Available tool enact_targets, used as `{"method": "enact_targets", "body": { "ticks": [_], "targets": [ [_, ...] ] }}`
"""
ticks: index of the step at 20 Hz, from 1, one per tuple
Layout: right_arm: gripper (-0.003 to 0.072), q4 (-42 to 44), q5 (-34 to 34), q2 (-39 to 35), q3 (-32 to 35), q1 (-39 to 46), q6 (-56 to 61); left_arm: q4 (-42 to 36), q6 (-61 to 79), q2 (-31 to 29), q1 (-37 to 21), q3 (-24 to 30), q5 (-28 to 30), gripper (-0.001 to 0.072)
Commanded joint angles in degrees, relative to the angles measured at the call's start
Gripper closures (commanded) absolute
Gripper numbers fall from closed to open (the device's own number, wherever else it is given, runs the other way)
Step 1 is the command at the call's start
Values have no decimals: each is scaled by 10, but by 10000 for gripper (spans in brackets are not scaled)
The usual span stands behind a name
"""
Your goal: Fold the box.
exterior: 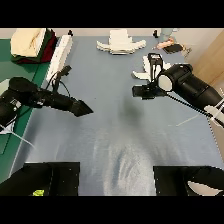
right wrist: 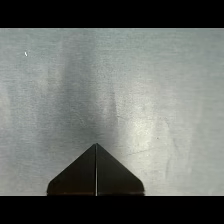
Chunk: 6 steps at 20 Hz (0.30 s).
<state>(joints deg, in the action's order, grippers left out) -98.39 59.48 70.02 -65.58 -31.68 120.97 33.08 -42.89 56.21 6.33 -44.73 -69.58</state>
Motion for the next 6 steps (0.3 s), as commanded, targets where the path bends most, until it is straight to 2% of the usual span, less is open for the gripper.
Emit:
{"method": "enact_targets", "body": {
  "ticks": [1, 6],
  "targets": [
    [682, 3, 0, 3, -4, 0, -6, -3, -17, -9, 70, 21, 24, -11],
    [682, 3, 0, 3, -4, 0, -6, -3, -17, -9, 109, 21, 24, -11]
  ]
}}
